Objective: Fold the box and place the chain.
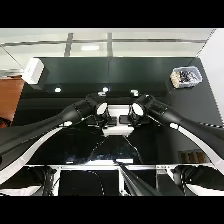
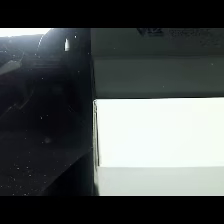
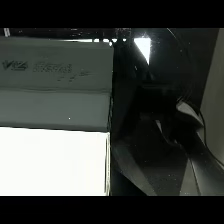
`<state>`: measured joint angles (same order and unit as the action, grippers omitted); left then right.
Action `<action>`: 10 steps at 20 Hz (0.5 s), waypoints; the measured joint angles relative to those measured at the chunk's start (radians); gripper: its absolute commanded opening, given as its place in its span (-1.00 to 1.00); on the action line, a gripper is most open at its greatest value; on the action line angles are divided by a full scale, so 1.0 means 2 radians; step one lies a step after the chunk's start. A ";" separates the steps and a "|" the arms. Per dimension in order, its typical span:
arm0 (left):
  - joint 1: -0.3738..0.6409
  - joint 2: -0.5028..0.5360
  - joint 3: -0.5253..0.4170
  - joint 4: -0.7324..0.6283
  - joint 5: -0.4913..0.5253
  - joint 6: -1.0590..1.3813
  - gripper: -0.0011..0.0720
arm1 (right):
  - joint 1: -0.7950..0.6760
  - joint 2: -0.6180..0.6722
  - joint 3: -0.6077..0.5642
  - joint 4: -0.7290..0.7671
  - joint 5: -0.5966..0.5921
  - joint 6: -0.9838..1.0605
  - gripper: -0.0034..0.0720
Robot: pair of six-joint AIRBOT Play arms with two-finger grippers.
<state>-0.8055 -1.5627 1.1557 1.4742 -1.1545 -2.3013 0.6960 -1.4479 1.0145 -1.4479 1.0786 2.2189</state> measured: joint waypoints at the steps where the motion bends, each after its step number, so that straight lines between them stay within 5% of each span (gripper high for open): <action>1: 0.000 0.000 0.000 0.000 0.000 0.000 -0.90 | 0.001 0.000 0.000 0.000 0.000 0.001 -0.70; 2: 0.000 0.000 0.000 0.001 0.000 0.001 -0.90 | 0.000 -0.001 0.000 0.001 0.000 0.002 -0.51; 8: 0.000 0.000 0.000 0.001 -0.001 0.001 -0.90 | 0.000 -0.001 0.000 0.012 0.000 0.004 -0.51; 10: 0.000 0.000 0.000 0.001 -0.001 0.001 -0.90 | 0.001 -0.001 0.000 0.014 0.001 0.004 -0.88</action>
